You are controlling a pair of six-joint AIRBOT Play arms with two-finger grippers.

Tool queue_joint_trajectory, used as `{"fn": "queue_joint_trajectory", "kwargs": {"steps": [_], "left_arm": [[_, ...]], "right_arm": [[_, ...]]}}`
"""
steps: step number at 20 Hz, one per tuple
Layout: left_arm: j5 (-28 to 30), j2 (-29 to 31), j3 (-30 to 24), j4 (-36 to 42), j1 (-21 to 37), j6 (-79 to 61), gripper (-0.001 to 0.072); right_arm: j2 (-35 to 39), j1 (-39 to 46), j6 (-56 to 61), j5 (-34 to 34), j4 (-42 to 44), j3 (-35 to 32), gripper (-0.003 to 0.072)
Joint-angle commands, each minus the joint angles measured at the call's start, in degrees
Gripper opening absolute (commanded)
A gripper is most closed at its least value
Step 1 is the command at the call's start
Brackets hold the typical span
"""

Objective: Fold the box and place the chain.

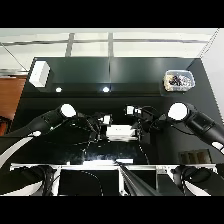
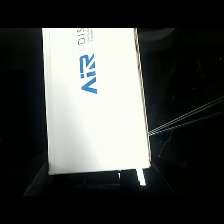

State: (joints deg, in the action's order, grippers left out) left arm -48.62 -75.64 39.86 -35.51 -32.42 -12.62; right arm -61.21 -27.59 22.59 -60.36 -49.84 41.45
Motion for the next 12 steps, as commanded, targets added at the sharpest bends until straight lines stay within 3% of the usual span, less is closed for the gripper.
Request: {"fn": "queue_joint_trajectory", "kwargs": {"steps": [1,5,9,10,11,12], "left_arm": [[0.0,0.02,0.07,-0.02,-0.02,0.02,0.0512],[-0.02,0.02,0.07,-0.02,-0.02,0.02,0.0511],[0.07,0.02,0.07,-0.02,-0.02,0.02,0.0511],[0.09,0.02,0.07,-0.02,-0.02,0.0,0.0512],[0.09,0.02,0.07,-0.02,-0.02,0.02,0.0512],[0.07,0.02,0.07,-0.02,-0.02,0.02,0.0512]], "right_arm": [[0.11,0.0,1.22,-1.25,0.28,0.68,0.0309],[0.24,0.02,3.21,-2.43,0.31,0.83,0.0309],[2.16,4.28,20.04,-9.49,5.01,1.97,0.0304],[2.21,6.29,24.7,-12.74,5.95,1.7,0.0113],[2.21,8.5,28.11,-15.72,7.08,0.63,0.001],[2.21,10.36,30.1,-16.94,9.38,-1.18,0.0009]]}}
